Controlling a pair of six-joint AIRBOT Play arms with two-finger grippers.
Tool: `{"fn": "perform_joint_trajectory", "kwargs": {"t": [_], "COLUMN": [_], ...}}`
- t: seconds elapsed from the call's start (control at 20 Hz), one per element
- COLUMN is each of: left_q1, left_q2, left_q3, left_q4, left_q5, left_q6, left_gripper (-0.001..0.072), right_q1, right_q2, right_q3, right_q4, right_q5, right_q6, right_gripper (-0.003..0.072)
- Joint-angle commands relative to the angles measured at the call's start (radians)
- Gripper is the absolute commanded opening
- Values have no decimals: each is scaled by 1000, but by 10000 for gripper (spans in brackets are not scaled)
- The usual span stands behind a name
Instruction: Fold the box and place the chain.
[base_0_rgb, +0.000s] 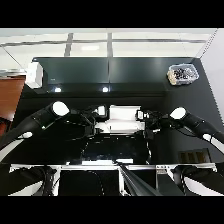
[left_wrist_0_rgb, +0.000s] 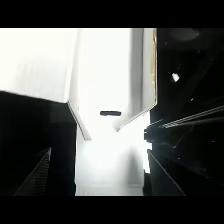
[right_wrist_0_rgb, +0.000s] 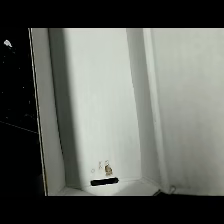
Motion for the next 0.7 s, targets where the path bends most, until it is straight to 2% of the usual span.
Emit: {"fn": "perform_joint_trajectory", "kwargs": {"t": [0.0,0.05,0.2,0.25,0.3,0.65], "left_q1": [-61,-69,-84,-85,-85,-87], "left_q2": [-36,-44,-52,-52,-52,-102], "left_q3": [9,10,10,10,10,10], "left_q4": [49,41,-41,-74,-103,-252], "left_q5": [75,75,81,81,79,88], "left_q6": [-1,-11,-11,-10,-10,28], "left_gripper": [682,665,353,266,224,220], "right_q1": [1,1,1,1,1,1], "right_q2": [0,0,0,0,0,0], "right_q3": [0,0,0,0,0,0], "right_q4": [0,0,0,0,0,0], "right_q5": [0,0,0,0,0,0], "right_q6": [0,0,0,0,0,0], "right_gripper": [237,237,237,237,237,237]}}
